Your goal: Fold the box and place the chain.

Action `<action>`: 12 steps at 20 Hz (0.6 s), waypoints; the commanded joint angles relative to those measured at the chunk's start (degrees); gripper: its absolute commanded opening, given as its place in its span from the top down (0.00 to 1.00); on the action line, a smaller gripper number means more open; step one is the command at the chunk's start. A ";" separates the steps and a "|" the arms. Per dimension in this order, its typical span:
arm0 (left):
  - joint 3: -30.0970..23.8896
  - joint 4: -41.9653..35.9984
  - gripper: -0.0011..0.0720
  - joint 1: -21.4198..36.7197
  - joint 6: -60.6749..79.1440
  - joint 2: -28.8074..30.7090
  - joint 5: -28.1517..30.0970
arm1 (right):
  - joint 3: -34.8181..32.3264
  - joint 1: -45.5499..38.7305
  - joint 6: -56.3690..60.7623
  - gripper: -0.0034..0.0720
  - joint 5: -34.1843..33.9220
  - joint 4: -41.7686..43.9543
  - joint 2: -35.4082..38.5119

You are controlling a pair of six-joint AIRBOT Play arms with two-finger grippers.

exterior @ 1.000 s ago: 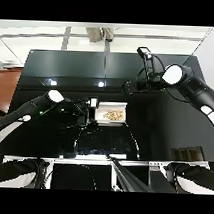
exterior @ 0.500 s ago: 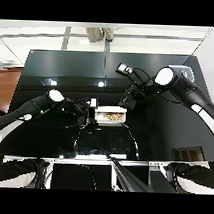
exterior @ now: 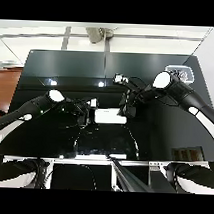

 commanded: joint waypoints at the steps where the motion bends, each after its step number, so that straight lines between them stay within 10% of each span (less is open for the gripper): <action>1: -0.02 -0.11 0.61 0.07 0.02 -0.04 0.11 | -0.24 0.09 -3.67 0.13 3.54 3.96 0.00; 11: -0.02 -0.13 0.61 0.04 0.02 -0.04 0.11 | -1.31 0.39 -5.29 0.16 -0.57 -0.87 -0.09; 12: -0.02 -0.13 0.61 0.07 0.02 -0.04 0.11 | -1.31 0.39 -5.27 0.42 -0.59 -0.87 -0.09</action>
